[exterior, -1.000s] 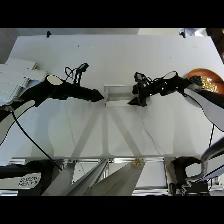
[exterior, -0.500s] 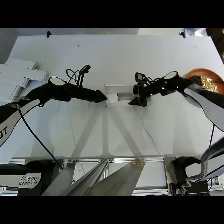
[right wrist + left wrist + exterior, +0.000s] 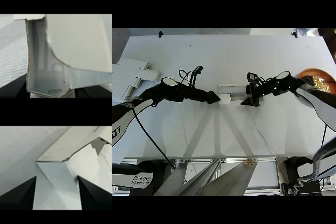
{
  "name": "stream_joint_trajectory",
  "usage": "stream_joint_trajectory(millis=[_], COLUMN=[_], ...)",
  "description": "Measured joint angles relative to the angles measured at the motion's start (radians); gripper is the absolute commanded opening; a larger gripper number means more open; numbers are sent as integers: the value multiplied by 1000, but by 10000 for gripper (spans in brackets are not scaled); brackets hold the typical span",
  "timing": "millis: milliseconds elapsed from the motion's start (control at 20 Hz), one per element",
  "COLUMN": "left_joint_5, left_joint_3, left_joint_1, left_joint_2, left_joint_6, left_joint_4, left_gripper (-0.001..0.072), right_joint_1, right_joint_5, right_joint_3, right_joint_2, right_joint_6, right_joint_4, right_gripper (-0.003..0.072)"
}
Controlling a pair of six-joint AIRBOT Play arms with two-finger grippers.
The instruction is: Fold the box and place the chain.
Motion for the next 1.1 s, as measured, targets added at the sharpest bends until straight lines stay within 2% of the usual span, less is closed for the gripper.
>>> stream_joint_trajectory(millis=[150, 800, 850, 950, 1100], left_joint_5=[-3, 5, 2, -5, -20], left_joint_3=[0, 0, 0, 0, 0], left_joint_1=[2, 50, 50, 50, 50], left_joint_2=[1, 29, 29, 29, 23], left_joint_6=[2, 16, 18, 23, 37], left_joint_4=[-4, -4, -5, -11, -43], left_gripper=[504, 502, 515, 641, 642], right_joint_1=[0, 2, 2, 2, 2], right_joint_5=[0, -2, -2, -2, -2], right_joint_3=[0, 0, 0, 0, 0], right_joint_2=[0, -1, -1, -1, -1], right_joint_6=[1, 2, 2, 1, 1], right_joint_4=[1, 4, 3, 3, 3], right_gripper=[425, 425, 425, 425, 425])
